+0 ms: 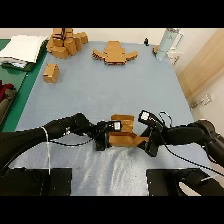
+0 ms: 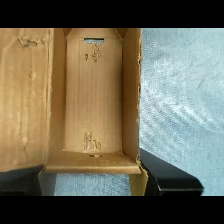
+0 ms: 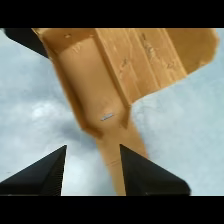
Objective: Fold the box.
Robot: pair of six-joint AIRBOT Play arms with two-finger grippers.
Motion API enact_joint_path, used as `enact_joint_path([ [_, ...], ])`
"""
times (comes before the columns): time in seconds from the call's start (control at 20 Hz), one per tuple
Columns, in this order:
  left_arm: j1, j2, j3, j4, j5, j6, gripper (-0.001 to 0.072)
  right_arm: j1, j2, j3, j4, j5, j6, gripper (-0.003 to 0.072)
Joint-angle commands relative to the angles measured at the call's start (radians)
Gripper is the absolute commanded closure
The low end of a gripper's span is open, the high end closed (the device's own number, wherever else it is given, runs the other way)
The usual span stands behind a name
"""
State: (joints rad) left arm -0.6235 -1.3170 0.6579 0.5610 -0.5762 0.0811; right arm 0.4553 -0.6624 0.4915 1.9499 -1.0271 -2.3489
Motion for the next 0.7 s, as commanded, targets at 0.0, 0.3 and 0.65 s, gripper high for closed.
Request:
enact_joint_path([
  [0.0,0.0,0.0,0.0,0.0,0.0,0.0,0.0118,0.002,-0.083,-0.011,-0.05,0.099,-0.162,0.0134],
  [0.3,0.0,0.0,0.0,0.0,0.0,0.0,0.0118,0.07,-0.142,-0.011,-0.077,0.14,-0.21,0.0159],
  [0.65,0.0,0.0,0.0,0.0,0.0,0.0,0.0118,0.147,-0.202,-0.011,-0.063,0.27,-0.275,0.0524],
])
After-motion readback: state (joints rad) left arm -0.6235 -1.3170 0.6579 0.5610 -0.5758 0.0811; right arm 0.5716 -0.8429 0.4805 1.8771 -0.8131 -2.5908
